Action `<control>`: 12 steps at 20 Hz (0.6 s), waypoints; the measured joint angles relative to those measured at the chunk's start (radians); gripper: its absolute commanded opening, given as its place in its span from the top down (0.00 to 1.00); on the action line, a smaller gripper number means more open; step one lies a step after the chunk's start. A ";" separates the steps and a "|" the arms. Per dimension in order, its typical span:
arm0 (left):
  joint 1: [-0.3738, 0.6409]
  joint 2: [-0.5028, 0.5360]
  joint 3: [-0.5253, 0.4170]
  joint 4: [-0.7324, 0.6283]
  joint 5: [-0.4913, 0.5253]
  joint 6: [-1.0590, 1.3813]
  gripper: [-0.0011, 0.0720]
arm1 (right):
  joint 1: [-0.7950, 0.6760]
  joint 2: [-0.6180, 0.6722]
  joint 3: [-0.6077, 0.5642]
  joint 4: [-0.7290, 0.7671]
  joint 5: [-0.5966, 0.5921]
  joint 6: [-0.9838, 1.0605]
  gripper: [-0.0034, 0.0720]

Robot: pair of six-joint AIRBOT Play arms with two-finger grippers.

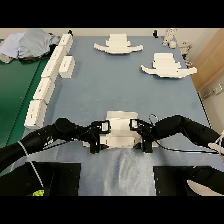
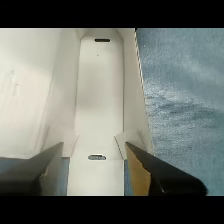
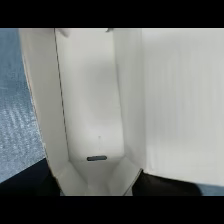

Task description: Fold the box.

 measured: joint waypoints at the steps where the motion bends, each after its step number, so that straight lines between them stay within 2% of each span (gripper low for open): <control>1: -0.001 -0.001 0.000 -0.006 0.001 0.002 0.05 | 0.000 0.000 0.000 0.000 0.000 0.000 0.31; 3: -0.002 -0.003 0.000 -0.014 0.003 0.005 0.05 | 0.000 0.000 0.000 0.000 0.000 0.000 0.31; 4: -0.002 -0.004 0.000 -0.016 0.004 0.006 0.26 | 0.000 0.000 0.000 0.000 0.000 0.000 0.31; 5: -0.003 -0.004 0.000 -0.019 0.007 0.006 0.61 | 0.000 0.000 0.000 0.000 0.000 0.000 0.31; 6: -0.003 -0.003 0.000 -0.018 0.013 0.002 0.86 | 0.000 0.000 0.000 0.000 0.000 0.001 0.31; 7: -0.003 0.002 0.000 0.001 0.011 -0.016 0.97 | 0.000 0.000 0.000 0.000 0.000 0.001 0.31; 12: -0.002 0.093 0.000 0.228 -0.006 -0.297 0.96 | 0.000 0.000 0.000 0.000 0.000 0.001 0.31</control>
